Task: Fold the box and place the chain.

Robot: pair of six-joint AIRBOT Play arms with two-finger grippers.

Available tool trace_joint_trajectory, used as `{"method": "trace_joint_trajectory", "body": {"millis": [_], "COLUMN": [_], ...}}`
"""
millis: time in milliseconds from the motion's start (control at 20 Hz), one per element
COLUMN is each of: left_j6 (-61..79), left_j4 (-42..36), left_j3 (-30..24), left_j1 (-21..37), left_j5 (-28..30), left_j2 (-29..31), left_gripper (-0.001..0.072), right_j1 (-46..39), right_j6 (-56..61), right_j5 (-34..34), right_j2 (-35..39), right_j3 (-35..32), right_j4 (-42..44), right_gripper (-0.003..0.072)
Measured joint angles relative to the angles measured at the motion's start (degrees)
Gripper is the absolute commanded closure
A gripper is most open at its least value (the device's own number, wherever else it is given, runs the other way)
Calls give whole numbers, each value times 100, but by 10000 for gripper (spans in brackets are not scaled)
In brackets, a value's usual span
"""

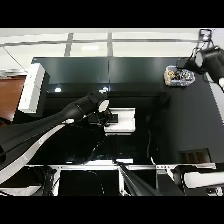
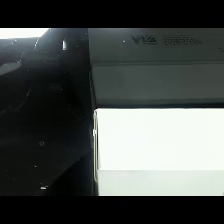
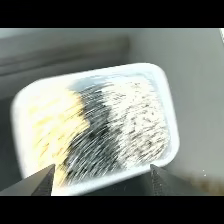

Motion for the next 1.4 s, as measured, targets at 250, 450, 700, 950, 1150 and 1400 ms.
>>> {"method": "trace_joint_trajectory", "body": {"millis": [250,450,700,950,1150,1400], "left_j6": [9,7,4,2,2,2], "left_j4": [0,0,0,-2,-2,-2], "left_j3": [0,0,0,0,0,0], "left_j1": [0,2,2,0,2,2], "left_j5": [2,2,0,0,2,2], "left_j2": [0,0,0,0,0,0], "left_gripper": [683,683,683,683,683,683], "right_j1": [-599,-765,-817,-831,-863,-903], "right_j6": [566,861,942,691,63,-1274], "right_j5": [658,798,861,981,1069,1158], "right_j2": [-1303,-1777,-2122,-2179,-1812,-651], "right_j3": [1443,1836,1963,1993,2009,2017], "right_j4": [868,1010,1115,1226,1270,1639], "right_gripper": [-34,-34,-5,632,683,684]}}
